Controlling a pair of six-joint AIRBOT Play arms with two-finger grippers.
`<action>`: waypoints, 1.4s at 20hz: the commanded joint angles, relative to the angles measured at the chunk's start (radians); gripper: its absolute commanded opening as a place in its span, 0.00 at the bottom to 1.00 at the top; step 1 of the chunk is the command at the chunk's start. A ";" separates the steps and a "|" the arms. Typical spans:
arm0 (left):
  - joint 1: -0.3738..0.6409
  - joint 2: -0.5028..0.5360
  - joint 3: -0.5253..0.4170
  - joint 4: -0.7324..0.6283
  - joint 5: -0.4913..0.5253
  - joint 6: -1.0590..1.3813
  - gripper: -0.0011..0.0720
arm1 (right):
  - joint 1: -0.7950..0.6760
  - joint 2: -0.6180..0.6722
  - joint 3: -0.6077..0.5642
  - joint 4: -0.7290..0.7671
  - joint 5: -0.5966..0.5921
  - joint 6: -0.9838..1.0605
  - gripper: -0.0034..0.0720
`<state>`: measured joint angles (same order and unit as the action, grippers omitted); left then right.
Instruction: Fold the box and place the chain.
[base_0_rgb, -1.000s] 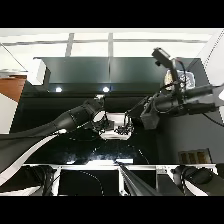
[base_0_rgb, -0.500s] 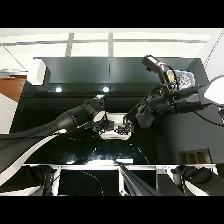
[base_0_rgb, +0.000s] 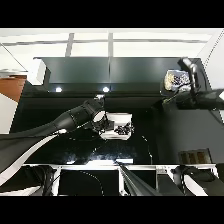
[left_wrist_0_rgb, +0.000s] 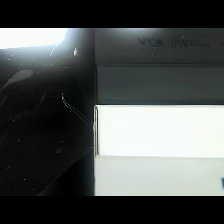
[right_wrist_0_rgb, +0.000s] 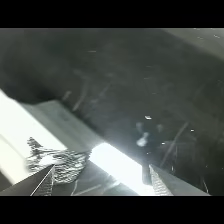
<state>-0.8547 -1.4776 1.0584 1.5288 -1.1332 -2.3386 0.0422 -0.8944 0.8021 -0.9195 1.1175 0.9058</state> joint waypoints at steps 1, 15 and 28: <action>0.000 0.000 0.000 0.000 -0.003 0.000 0.05 | -0.037 -0.007 -0.273 0.159 -0.318 -0.306 0.99; 0.000 0.000 0.000 0.000 -0.005 0.001 0.05 | 0.309 -0.200 -0.349 0.160 -0.382 -0.874 0.99; 0.000 0.000 0.000 0.000 -0.005 0.001 0.05 | 0.399 -0.236 -0.349 0.240 -0.520 -1.001 0.98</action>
<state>-0.8547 -1.4776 1.0584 1.5284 -1.1385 -2.3383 0.4164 -1.1278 0.4538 -0.6880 0.6441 -0.0795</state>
